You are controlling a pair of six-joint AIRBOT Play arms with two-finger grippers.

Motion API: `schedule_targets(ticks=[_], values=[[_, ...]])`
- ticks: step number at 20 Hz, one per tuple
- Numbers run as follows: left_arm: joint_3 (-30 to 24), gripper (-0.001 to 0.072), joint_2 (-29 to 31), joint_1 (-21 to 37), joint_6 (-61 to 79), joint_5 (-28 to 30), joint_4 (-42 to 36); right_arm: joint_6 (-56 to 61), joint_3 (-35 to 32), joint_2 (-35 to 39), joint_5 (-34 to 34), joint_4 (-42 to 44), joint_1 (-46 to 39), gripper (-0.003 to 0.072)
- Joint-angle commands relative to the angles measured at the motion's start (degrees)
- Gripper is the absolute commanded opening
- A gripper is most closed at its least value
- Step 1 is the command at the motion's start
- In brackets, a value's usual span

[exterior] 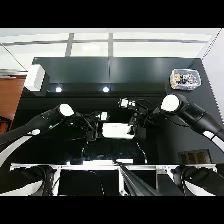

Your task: Fold the box and place the chain.

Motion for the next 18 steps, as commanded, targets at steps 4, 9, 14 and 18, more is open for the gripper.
schedule_targets(ticks=[4,9,14,18], values=[[0.02,0.0354,0.02,0.00,0.11,-0.31,0.04,0.13,-0.02,-0.04,-0.35,-0.13,0.07,0.0201],[0.02,0.0355,0.02,0.00,0.11,-0.37,0.04,0.13,-0.02,-0.04,-0.22,-0.17,0.07,0.0203],[0.02,0.0355,0.02,0.00,0.11,-0.37,0.04,0.13,-0.02,-0.04,-0.17,-0.17,0.07,0.0294],[0.02,0.0355,0.02,0.00,0.11,-0.37,0.04,0.13,-0.02,-0.04,-0.11,-0.17,0.07,0.0294]])
